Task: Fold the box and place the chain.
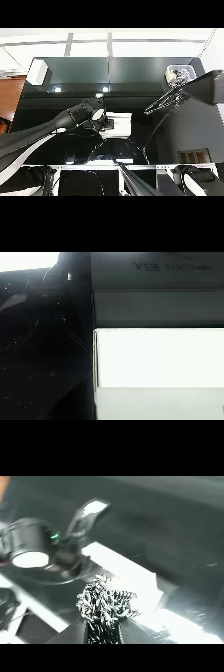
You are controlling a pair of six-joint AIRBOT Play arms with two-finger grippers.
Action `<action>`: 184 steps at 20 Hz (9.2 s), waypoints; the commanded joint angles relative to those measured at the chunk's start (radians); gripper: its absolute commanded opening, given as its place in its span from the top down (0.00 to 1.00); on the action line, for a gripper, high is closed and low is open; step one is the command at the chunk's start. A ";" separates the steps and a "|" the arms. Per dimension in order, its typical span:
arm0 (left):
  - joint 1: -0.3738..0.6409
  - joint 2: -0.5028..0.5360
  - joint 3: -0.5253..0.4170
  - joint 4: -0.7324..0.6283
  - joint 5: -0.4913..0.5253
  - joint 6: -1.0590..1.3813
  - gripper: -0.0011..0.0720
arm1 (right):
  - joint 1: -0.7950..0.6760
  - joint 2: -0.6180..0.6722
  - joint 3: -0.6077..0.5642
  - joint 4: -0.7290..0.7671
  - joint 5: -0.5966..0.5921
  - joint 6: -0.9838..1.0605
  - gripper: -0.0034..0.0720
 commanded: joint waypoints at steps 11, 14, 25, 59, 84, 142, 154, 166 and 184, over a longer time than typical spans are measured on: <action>0.001 0.000 0.001 0.000 -0.001 0.000 0.95 | 0.247 -0.040 -0.355 0.116 -0.324 -0.050 0.94; 0.001 0.000 0.001 0.000 0.000 0.000 0.95 | 0.314 -0.077 -0.407 0.111 -0.388 -0.050 0.94; 0.001 0.000 0.001 0.000 -0.003 0.007 0.95 | 0.260 -0.158 -0.461 0.071 -0.308 -0.067 0.94; 0.001 0.000 0.001 0.000 -0.002 0.008 0.95 | 0.300 -0.316 -0.464 0.061 -0.402 -0.190 0.51; 0.001 0.000 0.001 0.001 0.000 0.008 0.95 | 0.135 -0.226 -0.954 0.163 -0.800 -1.611 0.00; 0.000 0.000 0.001 -0.003 0.006 0.007 0.95 | 0.145 -0.092 -0.709 0.121 -0.446 -0.714 0.46; -0.021 0.099 0.073 0.027 -0.065 0.025 0.19 | -0.085 -0.051 -0.710 0.111 -0.289 -0.715 0.46; 0.433 0.566 -0.534 -0.459 0.339 0.725 0.20 | -0.085 -0.051 -0.725 0.088 -0.357 -0.713 0.46; 0.491 0.193 -0.416 -0.941 0.216 2.616 0.02 | -0.084 -0.051 -0.738 0.089 -0.334 -0.683 0.46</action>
